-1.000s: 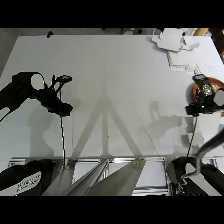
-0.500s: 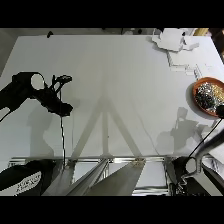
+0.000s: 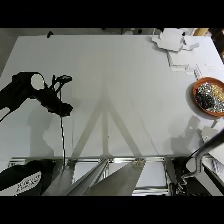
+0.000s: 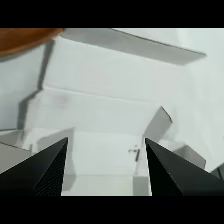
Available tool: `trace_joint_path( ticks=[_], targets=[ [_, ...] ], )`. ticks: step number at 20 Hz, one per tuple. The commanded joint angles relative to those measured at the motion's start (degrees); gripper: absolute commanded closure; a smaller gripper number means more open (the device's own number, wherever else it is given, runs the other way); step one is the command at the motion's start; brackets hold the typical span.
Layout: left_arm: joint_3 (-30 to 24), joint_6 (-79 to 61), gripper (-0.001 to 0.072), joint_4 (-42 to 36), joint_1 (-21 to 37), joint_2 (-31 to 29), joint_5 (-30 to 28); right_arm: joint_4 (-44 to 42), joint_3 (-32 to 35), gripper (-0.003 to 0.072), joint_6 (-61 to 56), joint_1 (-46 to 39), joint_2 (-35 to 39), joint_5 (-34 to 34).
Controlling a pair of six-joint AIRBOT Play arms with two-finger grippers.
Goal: Fold the box and place the chain.
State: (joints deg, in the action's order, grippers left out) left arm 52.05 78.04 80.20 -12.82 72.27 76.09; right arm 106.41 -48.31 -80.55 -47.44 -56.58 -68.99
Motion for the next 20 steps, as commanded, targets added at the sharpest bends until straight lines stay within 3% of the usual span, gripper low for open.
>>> trace_joint_path(
  ticks=[1,10,20],
  targets=[
    [-0.02,0.0,0.0416,0.02,-0.04,0.02,0.0,1.07,-0.04,0.0157,-2.16,-9.2,-1.75,-2.36],
    [-0.02,0.0,0.0416,0.0,-0.04,0.02,0.0,5.73,0.07,0.0157,1.2,-21.51,-6.54,-0.13],
    [-0.02,0.0,0.0416,0.02,-0.04,0.02,0.0,6.19,0.07,0.0171,3.1,-25.66,-14.16,2.4]
  ],
)
